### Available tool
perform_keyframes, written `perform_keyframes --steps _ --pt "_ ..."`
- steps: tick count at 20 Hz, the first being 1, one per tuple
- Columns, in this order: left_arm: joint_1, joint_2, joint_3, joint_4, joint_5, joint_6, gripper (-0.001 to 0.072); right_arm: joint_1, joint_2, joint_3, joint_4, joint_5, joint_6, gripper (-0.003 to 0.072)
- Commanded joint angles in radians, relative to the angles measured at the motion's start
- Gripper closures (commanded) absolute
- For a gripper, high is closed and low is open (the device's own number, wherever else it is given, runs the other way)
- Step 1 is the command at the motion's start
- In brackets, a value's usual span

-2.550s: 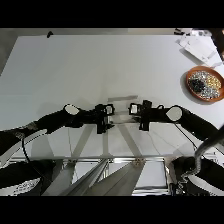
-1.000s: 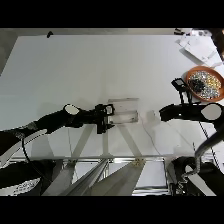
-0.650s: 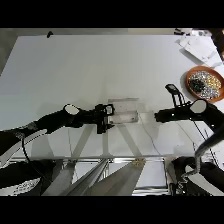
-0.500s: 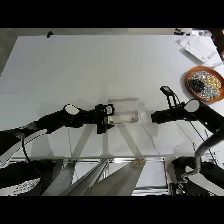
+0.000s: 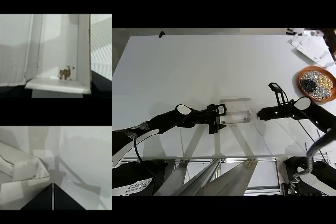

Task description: Fold the box and place the chain.

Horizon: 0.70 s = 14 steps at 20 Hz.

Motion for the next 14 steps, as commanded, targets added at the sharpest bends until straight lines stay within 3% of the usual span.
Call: perform_keyframes --steps 1,3,6,9,11,14 --pt "0.000 0.000 -0.001 0.000 0.000 0.001 0.0437 0.002 0.063 0.034 0.010 0.068 -0.011 0.0682" --pt "0.000 0.000 -0.001 0.000 0.000 0.001 0.0437 0.002 0.080 0.041 0.012 0.122 -0.012 0.0667" --pt "0.000 -0.001 -0.001 0.000 -0.001 0.000 0.0437 0.002 0.081 0.043 0.048 0.184 -0.023 0.0437" --pt "0.000 -0.001 -0.001 0.000 0.000 0.000 0.0437 0.033 0.081 0.043 0.061 0.200 -0.023 0.0382" --pt "0.000 0.000 -0.001 0.000 0.000 0.001 0.0437 0.059 0.078 0.043 0.073 0.187 -0.022 0.0274" --pt "0.000 0.000 -0.001 0.000 0.000 0.001 0.0437 0.068 0.077 0.043 0.072 0.146 -0.014 0.0276"
